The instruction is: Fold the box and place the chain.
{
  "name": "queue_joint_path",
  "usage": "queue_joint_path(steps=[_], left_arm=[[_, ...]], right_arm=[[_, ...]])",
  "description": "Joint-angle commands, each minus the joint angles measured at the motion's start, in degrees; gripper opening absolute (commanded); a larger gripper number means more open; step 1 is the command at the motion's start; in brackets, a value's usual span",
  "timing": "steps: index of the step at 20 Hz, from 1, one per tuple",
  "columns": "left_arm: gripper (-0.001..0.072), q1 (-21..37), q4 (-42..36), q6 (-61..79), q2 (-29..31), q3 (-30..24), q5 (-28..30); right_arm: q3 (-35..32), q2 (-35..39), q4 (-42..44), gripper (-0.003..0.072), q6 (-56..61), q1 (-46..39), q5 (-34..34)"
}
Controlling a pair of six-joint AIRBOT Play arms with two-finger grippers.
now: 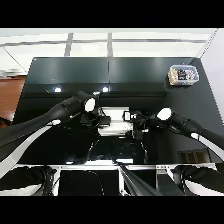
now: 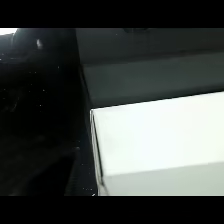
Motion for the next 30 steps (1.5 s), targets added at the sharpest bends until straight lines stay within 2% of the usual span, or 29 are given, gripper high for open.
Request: queue_joint_path(steps=[1, 8, 10, 11, 12, 14, 15, 16, 17, 18, 20, 21, 22, 23, 30], left_arm=[[0.028, -1.7, 4.59, -5.84, -0.74, 2.08, -1.11], [0.0263, -4.04, 7.34, -11.37, -0.74, 2.12, -2.86], [0.0152, -4.31, 7.37, -11.63, -0.74, 2.14, -2.73], [0.0061, -4.55, 7.41, -11.63, -0.74, 2.14, -2.58], [0.0025, -4.66, 7.54, -11.41, -0.74, 2.12, -2.49], [0.0025, -4.63, 7.5, -11.41, -0.74, 2.14, -2.4], [0.0031, -4.63, 7.43, -11.41, -0.74, 2.14, -2.34], [0.0101, -4.63, 7.23, -11.41, -0.74, 2.14, -2.23], [0.0282, -4.63, 6.99, -11.43, -0.74, 2.14, -2.19], [0.0382, -4.63, 6.99, -11.43, -0.74, 2.16, -2.23], [0.0378, -4.61, 7.06, -12.04, -0.74, 2.16, -2.47], [0.0328, -4.57, 7.04, -12.26, -0.74, 2.16, -2.49], [0.0195, -4.57, 7.04, -12.24, -0.74, 2.16, -2.49], [0.002, -4.59, 7.04, -12.24, -0.74, 2.14, -2.4], [0.0027, -4.59, 7.02, -11.93, -0.74, 2.16, -2.45]], right_arm=[[0.0, 0.0, -0.02, 0.0189, 0.0, 0.0, 0.02], [0.0, 0.0, -0.02, 0.0189, -0.02, 0.0, 0.0], [0.0, 0.0, -0.02, 0.0189, 0.0, 0.0, 0.02], [0.0, 0.0, -0.02, 0.0189, -0.02, 0.0, 0.0], [0.0, 0.0, -0.02, 0.0189, 0.0, 0.0, 0.0], [0.0, 0.0, -0.02, 0.0189, -0.02, 0.0, 0.0], [0.0, 0.0, -0.02, 0.0189, -0.02, 0.0, 0.02], [0.0, 0.0, -0.02, 0.0189, -0.02, 0.0, 0.0], [0.0, 0.0, -0.02, 0.0189, 0.0, 0.0, 0.02], [0.0, 0.0, -0.02, 0.0189, -0.02, 0.0, 0.02], [0.0, 0.0, -0.02, 0.0189, -0.02, 0.0, 0.0], [0.0, 0.0, -0.02, 0.0189, 0.0, 0.0, 0.02], [0.0, 0.0, -0.02, 0.0189, 0.0, 0.0, 0.02], [0.0, 0.0, -0.02, 0.0189, 0.0, 0.0, 0.0], [0.0, 0.0, -0.02, 0.0189, 0.0, 0.0, 0.0]])
